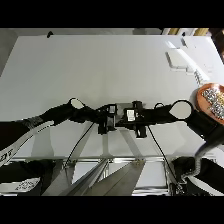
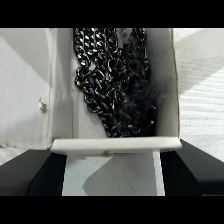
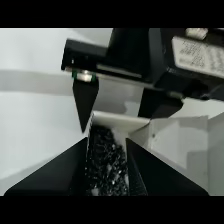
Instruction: Fold the box and place the chain.
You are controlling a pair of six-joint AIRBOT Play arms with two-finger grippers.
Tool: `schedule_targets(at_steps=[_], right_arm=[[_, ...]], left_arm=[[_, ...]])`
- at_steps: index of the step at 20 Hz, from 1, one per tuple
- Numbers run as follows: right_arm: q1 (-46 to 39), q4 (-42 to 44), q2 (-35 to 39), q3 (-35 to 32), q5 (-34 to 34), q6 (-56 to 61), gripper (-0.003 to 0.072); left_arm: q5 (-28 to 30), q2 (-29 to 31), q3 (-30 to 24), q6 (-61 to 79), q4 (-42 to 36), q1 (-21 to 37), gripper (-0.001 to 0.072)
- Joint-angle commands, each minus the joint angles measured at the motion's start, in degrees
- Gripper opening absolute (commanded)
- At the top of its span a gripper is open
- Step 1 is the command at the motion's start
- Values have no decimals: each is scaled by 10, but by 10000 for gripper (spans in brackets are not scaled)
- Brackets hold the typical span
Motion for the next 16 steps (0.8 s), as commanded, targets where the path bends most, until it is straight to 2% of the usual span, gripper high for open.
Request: schedule_targets(at_steps=[1, 5, 8, 12, 16], right_arm=[[-6, -64, -4, 1, 15, 44, 280], [-104, -95, 57, 1, 99, 46, 274], [-184, -144, 67, 0, 144, 46, 219], [-235, -175, 48, -22, 118, 46, 219], [-238, -176, 6, -66, 81, 7, 219]], left_arm=[[0, 0, 0, 0, 0, 0, 290], [0, 0, 0, 0, 0, 0, 290], [0, 0, 0, 0, 0, 0, 290], [0, 0, 0, 0, 0, 0, 290], [0, 0, 0, 0, 0, 0, 290]])
